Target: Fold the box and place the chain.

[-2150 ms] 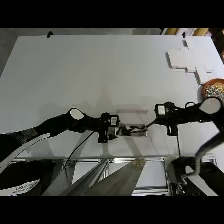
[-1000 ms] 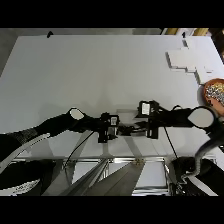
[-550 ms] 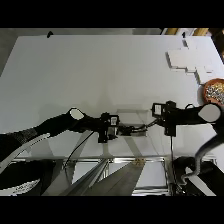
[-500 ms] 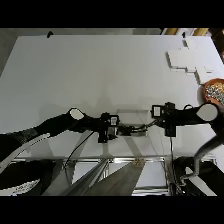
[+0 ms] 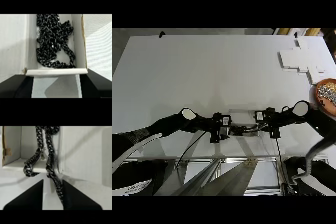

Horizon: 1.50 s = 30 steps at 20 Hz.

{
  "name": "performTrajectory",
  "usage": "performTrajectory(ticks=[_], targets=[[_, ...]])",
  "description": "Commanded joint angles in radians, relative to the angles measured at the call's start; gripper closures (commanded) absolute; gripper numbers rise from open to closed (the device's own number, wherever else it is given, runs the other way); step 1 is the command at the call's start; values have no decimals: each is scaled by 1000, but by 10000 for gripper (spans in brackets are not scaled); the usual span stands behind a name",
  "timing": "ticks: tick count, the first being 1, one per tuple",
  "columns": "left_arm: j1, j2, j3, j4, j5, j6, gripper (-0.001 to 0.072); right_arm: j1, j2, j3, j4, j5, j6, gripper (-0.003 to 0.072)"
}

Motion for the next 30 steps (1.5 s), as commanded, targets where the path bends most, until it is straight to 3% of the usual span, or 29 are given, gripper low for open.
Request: performTrajectory(ticks=[1,5,9,11,14,16,17,21,25,28,30], targets=[[0,1,0,0,0,0,378,7,-27,0,-1,-13,-11,523],[0,1,0,0,0,0,378,7,113,0,-124,2,146,664],[0,1,0,0,0,0,378,7,340,0,-185,86,288,670],[0,1,0,0,0,0,378,7,423,0,-8,114,346,670],[0,1,0,0,0,0,378,24,450,-1,531,95,335,670],[0,1,0,0,0,0,378,103,430,0,690,22,263,670],[0,1,0,0,0,0,378,156,414,0,699,-23,246,670],[0,1,0,0,0,0,378,357,299,0,532,-181,301,670],[0,1,0,0,0,0,378,373,225,0,229,-200,556,668],[0,1,0,0,0,0,378,372,234,0,68,-198,692,531],[0,1,0,0,0,0,378,327,266,6,51,-150,698,507]])
